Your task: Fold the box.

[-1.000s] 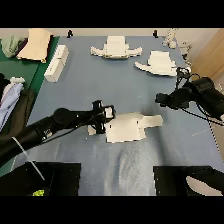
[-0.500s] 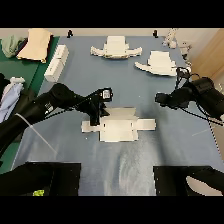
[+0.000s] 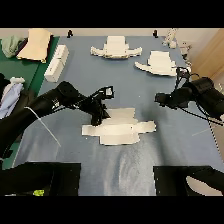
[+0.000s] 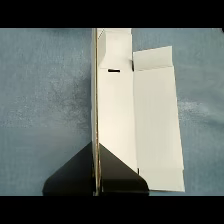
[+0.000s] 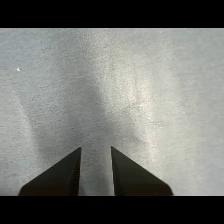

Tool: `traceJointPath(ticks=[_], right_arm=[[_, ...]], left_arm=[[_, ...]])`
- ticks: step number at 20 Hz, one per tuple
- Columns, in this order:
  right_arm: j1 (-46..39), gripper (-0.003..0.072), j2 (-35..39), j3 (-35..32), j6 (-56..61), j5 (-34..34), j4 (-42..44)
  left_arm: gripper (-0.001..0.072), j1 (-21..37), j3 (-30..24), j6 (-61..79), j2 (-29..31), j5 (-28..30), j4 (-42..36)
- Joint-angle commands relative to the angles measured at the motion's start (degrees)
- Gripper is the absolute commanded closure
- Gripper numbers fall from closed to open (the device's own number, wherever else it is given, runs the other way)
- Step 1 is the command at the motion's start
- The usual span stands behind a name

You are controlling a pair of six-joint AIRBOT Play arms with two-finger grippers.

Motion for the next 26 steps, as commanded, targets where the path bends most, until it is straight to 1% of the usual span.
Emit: traceJointPath(ticks=[1,4,9,11,12,13,14,15,17,18,20,22,25,26], right_arm=[[0.0,0.0403,0.0,0.0,0.0,0.1,0.3],[0.0,0.0403,0.0,0.0,0.0,0.1,0.9],[0.0,0.0403,0.0,0.0,-0.1,0.1,0.9],[0.0,0.0403,0.0,0.0,-2.5,-0.1,3.2],[0.0,0.0424,0.1,0.1,-4.9,-0.4,5.6],[0.0,0.0504,0.2,0.1,-7.5,-1.1,8.3],[0.0,0.0531,0.3,0.2,-9.9,-2.0,11.1],[0.0,0.0532,0.5,0.2,-12.7,-3.3,14.4],[0.6,0.0682,1.2,0.2,-18.8,-7.1,20.1],[1.4,0.0682,1.9,0.2,-20.3,-9.0,20.9],[4.5,0.0683,3.5,0.1,-22.5,-12.2,20.8],[9.5,0.0683,5.6,-0.3,-24.8,-14.5,20.8],[20.2,0.0683,9.9,-3.8,-27.9,-13.8,20.3],[24.4,0.0683,11.5,-5.6,-32.1,-12.8,20.4]], left_arm=[[0.0694,0.0,-1.2,-1.0,-0.6,-0.4,-0.7],[0.0694,0.0,-2.8,-0.9,-0.6,-0.5,-0.7],[0.0694,0.0,-3.0,-0.9,-0.6,-2.2,-0.7],[0.0694,0.1,-2.9,-0.9,-0.6,-2.3,-0.7],[0.0694,0.1,-2.9,-0.9,-0.6,-1.9,-0.7],[0.0693,0.1,-2.9,-0.9,-0.6,-1.3,-0.7],[0.0694,0.1,-2.9,-0.9,-0.6,-1.0,-0.7],[0.0694,0.1,-2.9,-0.9,-0.6,-1.0,-0.7],[0.0694,0.1,-2.9,-0.9,-0.6,-1.0,-0.7],[0.0694,0.1,-2.9,-0.9,-0.6,-1.0,-0.7],[0.0694,0.1,-2.9,-0.9,-0.6,-1.0,-0.7],[0.0694,0.1,-2.9,-0.9,-0.6,-1.0,-0.7],[0.0694,0.1,-2.9,-0.9,-0.6,-1.0,-0.7],[0.0694,0.1,-2.9,-0.9,-0.6,-1.0,-0.7]])
